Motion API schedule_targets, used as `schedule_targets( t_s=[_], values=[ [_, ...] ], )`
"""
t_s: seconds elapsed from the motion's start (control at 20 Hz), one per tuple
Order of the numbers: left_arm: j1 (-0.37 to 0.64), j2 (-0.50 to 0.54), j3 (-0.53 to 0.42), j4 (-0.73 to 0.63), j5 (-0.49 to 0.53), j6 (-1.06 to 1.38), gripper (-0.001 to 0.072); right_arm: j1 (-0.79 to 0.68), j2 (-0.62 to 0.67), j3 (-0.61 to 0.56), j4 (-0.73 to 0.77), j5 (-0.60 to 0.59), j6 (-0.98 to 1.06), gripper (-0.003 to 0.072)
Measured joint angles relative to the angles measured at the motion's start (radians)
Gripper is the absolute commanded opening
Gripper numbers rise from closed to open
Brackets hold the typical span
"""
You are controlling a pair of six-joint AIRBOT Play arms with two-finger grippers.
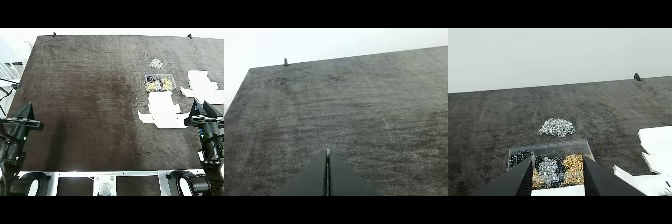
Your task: Fold the box and place the chain.
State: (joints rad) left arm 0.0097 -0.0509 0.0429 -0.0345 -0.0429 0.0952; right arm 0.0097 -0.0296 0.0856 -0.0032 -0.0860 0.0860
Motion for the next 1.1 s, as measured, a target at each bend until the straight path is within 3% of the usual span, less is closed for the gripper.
schedule_targets(
  t_s=[0.25,0.4,0.55,0.7,0.85,1.0,1.1],
  values=[
    [0.0,0.0,0.0,0.0,0.0,0.0,0.0022,0.0,0.0,0.0,0.0,0.0,0.0,0.0384],
    [0.0,0.0,0.0,0.0,0.0,0.0,0.0022,0.0,0.0,0.007,-0.006,0.002,0.008,0.0443],
    [0.0,0.0,0.0,0.0,0.0,0.0,0.0022,0.0,-0.024,0.041,-0.022,-0.047,0.017,0.0453],
    [0.0,0.0,0.0,0.0,0.0,0.0,0.0022,-0.012,-0.132,0.096,-0.027,-0.134,0.018,0.0453],
    [0.0,0.0,0.0,0.0,0.0,0.0,0.0022,-0.071,-0.304,0.172,-0.026,-0.135,0.012,0.0464],
    [0.0,0.0,0.0,0.0,0.0,0.0,0.0022,-0.202,-0.51,0.274,-0.02,0.003,0.016,0.0463],
    [0.0,0.0,0.0,0.0,0.0,0.0,0.0022,-0.344,-0.65,0.356,-0.05,0.21,0.1,0.0444]
  ],
)
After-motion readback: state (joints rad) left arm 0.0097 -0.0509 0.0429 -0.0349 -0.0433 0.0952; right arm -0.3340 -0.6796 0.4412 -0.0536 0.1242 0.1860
